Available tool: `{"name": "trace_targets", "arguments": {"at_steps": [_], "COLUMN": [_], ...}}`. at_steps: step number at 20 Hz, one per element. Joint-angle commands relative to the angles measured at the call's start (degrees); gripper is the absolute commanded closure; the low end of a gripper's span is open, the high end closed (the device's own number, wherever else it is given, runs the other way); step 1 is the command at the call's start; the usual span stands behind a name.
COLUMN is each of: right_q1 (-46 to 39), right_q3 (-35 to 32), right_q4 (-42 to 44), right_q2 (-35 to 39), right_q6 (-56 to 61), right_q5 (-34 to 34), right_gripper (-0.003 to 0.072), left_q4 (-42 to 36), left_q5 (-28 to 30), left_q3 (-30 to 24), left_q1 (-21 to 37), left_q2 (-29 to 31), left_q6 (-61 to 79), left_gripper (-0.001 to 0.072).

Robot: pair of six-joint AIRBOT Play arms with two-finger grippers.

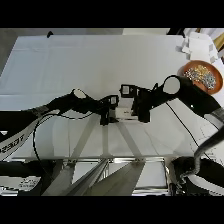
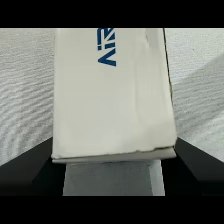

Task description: Fold the box and place the chain.

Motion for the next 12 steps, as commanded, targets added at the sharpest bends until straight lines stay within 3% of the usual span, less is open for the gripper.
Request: {"name": "trace_targets", "arguments": {"at_steps": [1,2,3,4,8,10,12], "right_q1": [-1.3,-2.7,-4.2,-5.9,-10.6,-10.6,-10.7], "right_q3": [0.0,0.0,-0.1,-0.5,-8.3,-12.5,-15.6], "right_q4": [5.0,8.7,12.2,16.4,31.5,32.6,32.9], "right_q2": [3.2,3.5,3.4,3.3,3.3,3.3,2.4], "right_q6": [1.7,2.7,3.5,3.4,-5.1,-6.8,-8.0], "right_q5": [1.3,3.1,5.0,6.3,1.3,-3.7,-3.6], "right_gripper": [0.0429,0.0436,0.0527,0.0674,0.0671,0.0671,0.0671], "left_q4": [0.0,0.0,0.0,0.0,0.0,0.0,0.0], "left_q5": [0.1,0.0,0.1,0.1,0.1,0.1,0.1], "left_q3": [0.0,0.0,0.0,0.0,0.0,0.0,0.0], "left_q1": [0.0,0.0,0.0,0.0,0.0,0.0,0.0], "left_q2": [0.0,0.0,0.0,0.0,0.0,0.0,0.0], "left_q6": [0.0,0.0,0.0,0.0,0.0,0.0,0.0], "left_gripper": [0.0423,0.0423,0.0423,0.0423,0.0423,0.0423,0.0423]}}
